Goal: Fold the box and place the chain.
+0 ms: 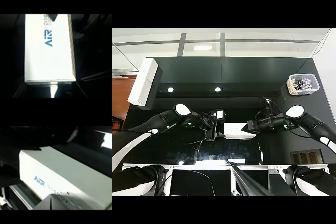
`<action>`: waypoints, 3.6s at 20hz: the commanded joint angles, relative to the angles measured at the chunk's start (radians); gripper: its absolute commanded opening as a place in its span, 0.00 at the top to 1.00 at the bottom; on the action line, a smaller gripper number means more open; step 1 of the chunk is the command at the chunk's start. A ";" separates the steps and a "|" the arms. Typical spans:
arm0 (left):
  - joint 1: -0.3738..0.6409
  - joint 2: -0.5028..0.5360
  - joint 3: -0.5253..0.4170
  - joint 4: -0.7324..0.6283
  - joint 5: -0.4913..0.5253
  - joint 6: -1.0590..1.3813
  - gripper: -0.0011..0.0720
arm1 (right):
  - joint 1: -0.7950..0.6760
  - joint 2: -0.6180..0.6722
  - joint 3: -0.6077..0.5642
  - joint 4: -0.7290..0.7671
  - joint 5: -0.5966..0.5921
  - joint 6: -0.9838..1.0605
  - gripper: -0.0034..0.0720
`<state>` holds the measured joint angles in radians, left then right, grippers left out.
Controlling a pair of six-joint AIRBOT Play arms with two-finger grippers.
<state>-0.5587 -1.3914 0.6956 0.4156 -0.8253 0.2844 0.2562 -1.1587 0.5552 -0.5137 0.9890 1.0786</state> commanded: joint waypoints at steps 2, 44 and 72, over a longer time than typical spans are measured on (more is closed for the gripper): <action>0.000 0.000 0.001 0.002 -0.002 0.003 0.51 | -0.071 0.075 0.077 0.006 0.150 -0.036 0.95; 0.005 0.325 0.048 0.196 0.025 -0.473 0.00 | -0.380 0.243 0.187 -0.718 0.130 0.227 0.95; -0.219 -0.178 0.420 0.287 -0.048 -0.633 0.00 | -0.671 0.243 0.187 -0.650 0.121 0.207 0.95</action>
<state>-0.7765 -1.5681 1.1152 0.7002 -0.8585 -0.3473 -0.4141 -0.9161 0.7414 -1.1660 1.1099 1.2869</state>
